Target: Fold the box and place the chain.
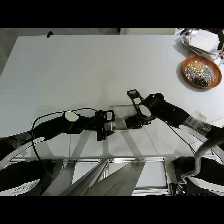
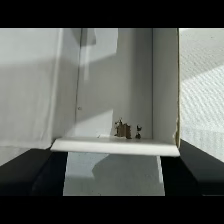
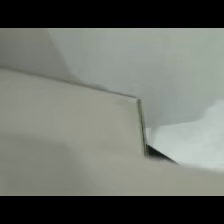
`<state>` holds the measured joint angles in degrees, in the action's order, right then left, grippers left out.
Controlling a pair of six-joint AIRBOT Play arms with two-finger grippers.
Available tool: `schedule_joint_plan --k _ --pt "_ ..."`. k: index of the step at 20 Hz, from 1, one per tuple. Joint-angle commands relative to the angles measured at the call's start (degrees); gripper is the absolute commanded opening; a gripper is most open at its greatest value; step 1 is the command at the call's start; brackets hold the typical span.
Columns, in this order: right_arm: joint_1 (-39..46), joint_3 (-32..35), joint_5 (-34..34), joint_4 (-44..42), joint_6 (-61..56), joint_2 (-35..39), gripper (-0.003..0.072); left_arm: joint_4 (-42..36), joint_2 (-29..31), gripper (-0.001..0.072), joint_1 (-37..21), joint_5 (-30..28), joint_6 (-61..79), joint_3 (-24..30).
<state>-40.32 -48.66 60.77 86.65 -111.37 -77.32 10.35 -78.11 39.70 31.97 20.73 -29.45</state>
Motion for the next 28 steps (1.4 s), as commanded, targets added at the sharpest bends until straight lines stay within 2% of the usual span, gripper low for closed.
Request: schedule_joint_plan --k 1,5,7,9,11,13,15,17,20,23,28 --pt "0.0 0.0 0.1 0.7 3.0 3.2 0.0418 -0.1 0.0 0.0252 0.0 0.0 -0.2 0.0" --pt "1.1 -0.3 0.1 4.7 4.0 11.2 0.0418 -0.1 0.0 0.0252 0.0 0.0 -0.2 0.0" --pt "4.7 -2.6 3.1 4.6 8.0 14.6 0.0418 -0.1 0.0 0.0252 0.0 0.0 -0.2 0.0" --pt "11.4 -7.1 5.3 4.9 10.0 17.1 0.0401 -0.1 0.0 0.0252 0.0 0.0 -0.2 0.0" --pt "20.1 -12.8 4.3 4.9 15.0 17.9 0.0332 -0.1 0.0 0.0252 0.0 0.0 -0.2 0.0" --pt "30.0 -16.9 1.3 5.1 22.4 17.0 0.0329 -0.1 0.0 0.0252 0.0 0.0 -0.2 0.0" --pt "40.9 -19.4 -2.2 5.0 26.3 14.0 0.0327 -0.1 0.0 0.0252 0.0 0.0 -0.2 0.0" --pt "50.6 -21.9 -6.7 2.4 26.4 8.0 0.0327 -0.1 0.0 0.0253 0.0 0.0 -0.2 0.0" --pt "60.7 -30.4 -6.0 2.3 29.9 -5.4 0.0325 -0.1 0.0 0.0252 0.0 0.0 -0.2 0.0" --pt "66.6 -37.4 -3.2 1.9 29.8 -16.0 0.0325 -0.1 0.0 0.0252 0.0 0.0 -0.2 0.0" --pt "67.8 -38.6 -2.4 1.8 28.9 -23.7 0.0325 -0.1 0.0 0.0252 0.0 0.0 -0.2 0.0"
